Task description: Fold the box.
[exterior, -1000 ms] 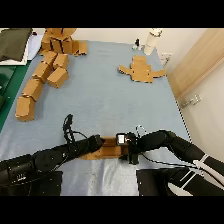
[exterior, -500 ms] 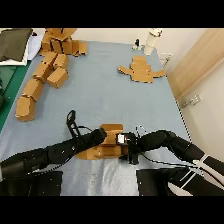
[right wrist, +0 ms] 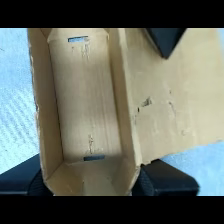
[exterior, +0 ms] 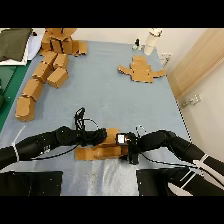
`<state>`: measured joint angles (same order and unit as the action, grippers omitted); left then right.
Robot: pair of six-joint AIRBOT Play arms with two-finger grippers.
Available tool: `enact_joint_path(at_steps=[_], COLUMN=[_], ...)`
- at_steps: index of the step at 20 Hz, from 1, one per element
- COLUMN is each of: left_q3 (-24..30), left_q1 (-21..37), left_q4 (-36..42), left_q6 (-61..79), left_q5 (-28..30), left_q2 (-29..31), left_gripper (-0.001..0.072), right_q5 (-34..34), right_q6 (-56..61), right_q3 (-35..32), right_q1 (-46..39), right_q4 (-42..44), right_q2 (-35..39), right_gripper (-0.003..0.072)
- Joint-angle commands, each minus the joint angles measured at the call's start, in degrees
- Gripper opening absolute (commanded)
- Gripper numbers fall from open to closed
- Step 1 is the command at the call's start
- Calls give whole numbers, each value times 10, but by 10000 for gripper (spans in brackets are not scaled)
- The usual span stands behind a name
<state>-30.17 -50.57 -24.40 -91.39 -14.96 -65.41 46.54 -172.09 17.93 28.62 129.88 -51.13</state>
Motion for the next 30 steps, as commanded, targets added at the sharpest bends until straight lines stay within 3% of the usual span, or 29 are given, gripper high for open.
enact_joint_path(at_steps=[1,10,15,22,27,30], left_q3=[-16,-49,-63,-110,-106,-100], left_q1=[28,28,88,115,247,313], left_q4=[-30,-71,-54,-54,-56,-66], left_q6=[9,9,17,111,138,160], left_q5=[-57,-104,-168,-167,-338,-400], left_q2=[-4,-27,-28,-6,79,135], left_gripper=[8,9,10,10,10,10], right_q5=[0,-5,-5,-5,-5,-5], right_q6=[0,0,0,0,0,0], right_q3=[0,0,0,0,0,0], right_q1=[1,0,0,0,0,0], right_q4=[0,-3,-4,-4,-4,-4], right_q2=[0,0,0,0,0,0], right_gripper=[595,598,598,598,599,599])
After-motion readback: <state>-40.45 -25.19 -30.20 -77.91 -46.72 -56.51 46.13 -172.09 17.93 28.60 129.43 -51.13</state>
